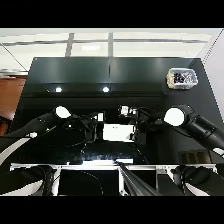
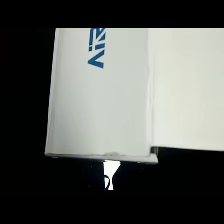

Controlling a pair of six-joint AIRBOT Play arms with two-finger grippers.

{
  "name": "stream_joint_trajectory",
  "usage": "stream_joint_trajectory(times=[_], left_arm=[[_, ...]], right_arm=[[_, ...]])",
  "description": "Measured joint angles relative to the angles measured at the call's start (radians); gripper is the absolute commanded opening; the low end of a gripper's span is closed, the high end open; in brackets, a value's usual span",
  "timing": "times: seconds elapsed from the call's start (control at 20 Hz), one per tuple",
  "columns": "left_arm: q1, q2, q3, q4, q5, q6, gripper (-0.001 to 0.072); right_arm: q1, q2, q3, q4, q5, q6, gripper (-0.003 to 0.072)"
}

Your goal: Fold the box and place the chain.

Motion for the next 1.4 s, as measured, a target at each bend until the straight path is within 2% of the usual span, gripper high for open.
stream_joint_trajectory(times=[0.2, 0.35, 0.55, 0.8, 1.15, 1.4], left_arm=[[0.0, 0.0, 0.0, 0.0, 0.0, 0.0, 0.0457], [0.0, 0.0, 0.0, 0.0, 0.0, 0.0, 0.0457], [0.0, 0.0, 0.0, 0.0, 0.0, 0.0, 0.0457], [0.0, 0.0, 0.0, 0.0, 0.0, 0.0, 0.0457], [0.0, 0.0, 0.0, 0.0, 0.0, 0.0, 0.0458], [0.0, 0.0, 0.0, 0.0, 0.0, 0.0, 0.0457]], right_arm=[[-0.041, 0.071, 0.008, -0.006, 0.001, 0.077, 0.0695], [-0.077, 0.116, -0.05, 0.045, -0.056, 0.133, 0.0696], [-0.04, 0.116, -0.155, 0.176, -0.206, 0.037, 0.0704], [-0.002, 0.095, -0.19, 0.127, -0.254, -0.018, 0.0703], [0.007, 0.092, -0.138, 0.044, -0.105, -0.037, 0.0703], [0.008, 0.093, -0.126, -0.019, -0.086, -0.037, 0.07]])
